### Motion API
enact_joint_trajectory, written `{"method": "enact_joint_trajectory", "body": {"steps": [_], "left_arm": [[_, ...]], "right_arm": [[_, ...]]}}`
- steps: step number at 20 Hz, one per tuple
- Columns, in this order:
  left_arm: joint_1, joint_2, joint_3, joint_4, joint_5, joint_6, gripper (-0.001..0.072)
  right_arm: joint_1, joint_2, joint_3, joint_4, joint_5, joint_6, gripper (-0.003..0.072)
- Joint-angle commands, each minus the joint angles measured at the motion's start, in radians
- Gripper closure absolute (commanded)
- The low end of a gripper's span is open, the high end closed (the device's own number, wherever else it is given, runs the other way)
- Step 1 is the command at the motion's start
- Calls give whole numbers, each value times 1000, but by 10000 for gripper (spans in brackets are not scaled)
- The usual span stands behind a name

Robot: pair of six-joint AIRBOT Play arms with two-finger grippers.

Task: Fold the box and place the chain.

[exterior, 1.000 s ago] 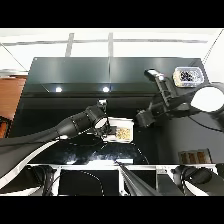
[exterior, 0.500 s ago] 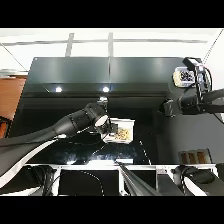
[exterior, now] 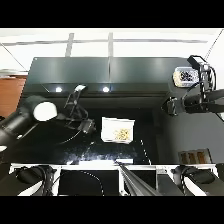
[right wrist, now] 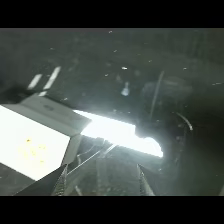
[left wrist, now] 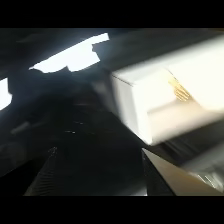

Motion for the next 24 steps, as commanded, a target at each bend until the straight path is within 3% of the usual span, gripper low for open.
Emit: {"method": "enact_joint_trajectory", "body": {"steps": [1,3,5,7,12,16,20,24], "left_arm": [[305,156,-306,-730,87,997,124],[377,143,-406,-800,134,1388,7],[376,118,-441,-795,154,1723,7],[343,72,-438,-790,179,1897,6],[262,-68,-368,-707,237,2006,7],[230,-189,-307,-710,203,2040,7],[145,-247,-266,-653,212,2013,9],[135,-258,-254,-653,212,1975,9]], "right_arm": [[0,1,0,-26,-44,1,175],[0,1,0,-30,-58,1,175],[0,1,0,-40,-59,7,175],[0,1,0,-42,-59,16,175],[0,1,0,-42,-74,40,175],[0,1,0,-41,-87,56,175],[0,1,0,-41,-87,56,175],[0,1,0,-41,-89,56,176]]}}
